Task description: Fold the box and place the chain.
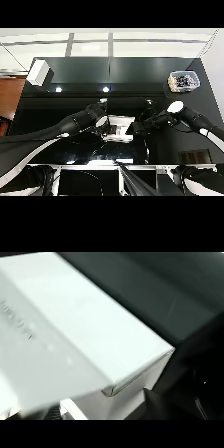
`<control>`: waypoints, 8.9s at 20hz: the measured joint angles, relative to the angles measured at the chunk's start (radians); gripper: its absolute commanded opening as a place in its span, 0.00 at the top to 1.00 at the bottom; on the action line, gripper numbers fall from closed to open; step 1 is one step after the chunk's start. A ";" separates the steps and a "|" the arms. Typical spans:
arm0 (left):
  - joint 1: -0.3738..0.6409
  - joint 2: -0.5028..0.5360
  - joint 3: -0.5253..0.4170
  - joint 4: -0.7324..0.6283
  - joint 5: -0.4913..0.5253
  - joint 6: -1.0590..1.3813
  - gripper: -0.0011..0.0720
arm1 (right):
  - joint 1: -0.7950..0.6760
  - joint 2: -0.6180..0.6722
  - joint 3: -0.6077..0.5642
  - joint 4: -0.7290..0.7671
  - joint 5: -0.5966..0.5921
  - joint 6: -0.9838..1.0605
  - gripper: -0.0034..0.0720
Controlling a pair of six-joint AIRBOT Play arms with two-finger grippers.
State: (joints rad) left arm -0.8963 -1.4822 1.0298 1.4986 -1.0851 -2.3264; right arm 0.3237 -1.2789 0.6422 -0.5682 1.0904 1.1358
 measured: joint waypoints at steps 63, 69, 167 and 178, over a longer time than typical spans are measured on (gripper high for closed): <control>0.000 0.000 0.001 -0.020 0.000 -0.003 0.95 | 0.438 -0.065 0.238 -0.797 -0.055 1.119 0.94; 0.000 0.000 0.001 -0.023 0.005 0.002 0.95 | 0.446 -0.064 0.245 -0.793 -0.053 1.107 0.42; 0.000 0.000 0.001 -0.043 0.005 -0.001 0.95 | -0.010 0.455 0.682 -0.345 0.379 0.243 0.95; 0.000 0.000 0.001 -0.043 0.007 -0.001 0.95 | 0.068 0.455 0.539 -0.224 0.210 0.248 0.95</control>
State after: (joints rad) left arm -0.8963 -1.4822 1.0306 1.4559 -1.0779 -2.3276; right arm 0.3912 -0.8238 1.1809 -0.7918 1.3003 1.3834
